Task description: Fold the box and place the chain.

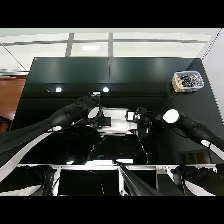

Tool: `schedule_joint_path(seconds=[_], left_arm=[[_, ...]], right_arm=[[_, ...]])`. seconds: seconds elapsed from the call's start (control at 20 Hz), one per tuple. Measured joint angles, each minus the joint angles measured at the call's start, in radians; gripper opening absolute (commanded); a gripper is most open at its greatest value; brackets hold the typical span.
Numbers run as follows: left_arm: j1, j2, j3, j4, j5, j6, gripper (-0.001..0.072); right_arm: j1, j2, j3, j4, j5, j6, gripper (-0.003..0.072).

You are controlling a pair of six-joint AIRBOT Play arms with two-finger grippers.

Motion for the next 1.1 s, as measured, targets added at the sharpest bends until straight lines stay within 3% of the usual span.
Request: schedule_joint_path(seconds=[0.15, 0.2, 0.25, 0.35, 0.4, 0.6, 0.7, 1.1], left_arm=[[0.0, 0.0, 0.0, 0.001, 0.0, -0.001, 0.0024], [0.0, 0.0, 0.0, 0.0, 0.0, -0.001, 0.0024], [0.0, 0.0, 0.0, 0.0, 0.0, -0.001, 0.0024], [0.0, 0.0, 0.0, 0.0, 0.0, -0.001, 0.0024], [0.0, 0.0, 0.0, -0.001, 0.0, -0.001, 0.0024], [0.0, 0.0, 0.0, -0.001, 0.0, -0.001, 0.0025], [0.0, 0.0, 0.0, 0.0, -0.001, -0.001, 0.0025], [0.0, 0.0, 0.0, -0.001, 0.0, -0.001, 0.0025]], right_arm=[[-0.003, 0.004, 0.0, -0.017, 0.013, 0.005, 0.0644], [-0.004, 0.005, 0.0, -0.02, 0.019, 0.006, 0.0568], [-0.004, 0.005, 0.0, -0.022, 0.026, 0.006, 0.0427], [-0.005, 0.005, 0.0, -0.023, 0.041, 0.007, 0.0404], [-0.005, 0.003, 0.0, -0.017, 0.047, 0.007, 0.0257], [0.01, -0.019, -0.001, 0.055, 0.056, 0.01, 0.0235], [0.031, -0.034, -0.001, 0.1, 0.05, 0.01, 0.0128], [0.069, -0.069, -0.001, 0.225, -0.001, 0.023, 0.0127]])
